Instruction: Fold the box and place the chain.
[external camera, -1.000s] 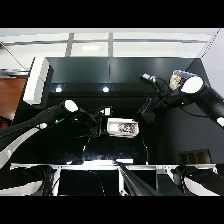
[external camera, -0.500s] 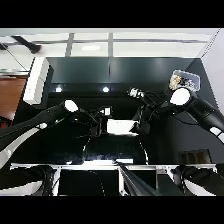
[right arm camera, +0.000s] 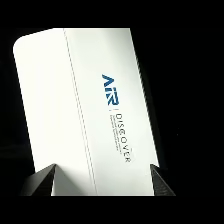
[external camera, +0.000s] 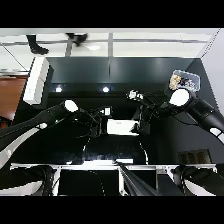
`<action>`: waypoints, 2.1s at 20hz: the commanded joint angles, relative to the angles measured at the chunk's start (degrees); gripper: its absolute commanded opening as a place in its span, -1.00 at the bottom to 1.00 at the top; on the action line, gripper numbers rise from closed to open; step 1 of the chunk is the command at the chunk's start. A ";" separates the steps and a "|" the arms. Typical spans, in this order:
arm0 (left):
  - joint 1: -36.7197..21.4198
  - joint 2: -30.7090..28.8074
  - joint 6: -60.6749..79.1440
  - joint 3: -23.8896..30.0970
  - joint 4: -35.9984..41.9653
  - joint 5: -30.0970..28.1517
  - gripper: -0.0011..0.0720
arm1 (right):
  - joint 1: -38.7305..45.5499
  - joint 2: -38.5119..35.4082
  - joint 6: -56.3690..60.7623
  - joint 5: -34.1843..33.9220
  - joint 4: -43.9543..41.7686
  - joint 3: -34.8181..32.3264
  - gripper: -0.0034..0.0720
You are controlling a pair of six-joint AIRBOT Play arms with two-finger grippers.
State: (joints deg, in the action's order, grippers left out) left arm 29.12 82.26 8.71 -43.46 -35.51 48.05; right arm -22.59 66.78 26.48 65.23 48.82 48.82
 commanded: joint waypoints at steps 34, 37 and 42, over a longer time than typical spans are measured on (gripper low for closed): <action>0.00 0.02 0.02 -0.02 0.00 0.20 -0.01 | 0.39 -4.76 19.91 -3.34 3.43 8.13 1.00; 0.00 0.02 0.02 -0.02 0.00 0.17 -0.01 | 3.85 -4.59 20.09 -3.10 3.30 7.02 1.00; 0.00 0.02 0.02 -0.02 0.00 0.17 -0.01 | 2.38 -4.55 16.26 -2.19 2.12 0.09 1.00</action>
State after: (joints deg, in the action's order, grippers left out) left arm 29.12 82.26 8.71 -43.46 -35.51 48.25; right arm -19.75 62.19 45.06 62.26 51.88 52.03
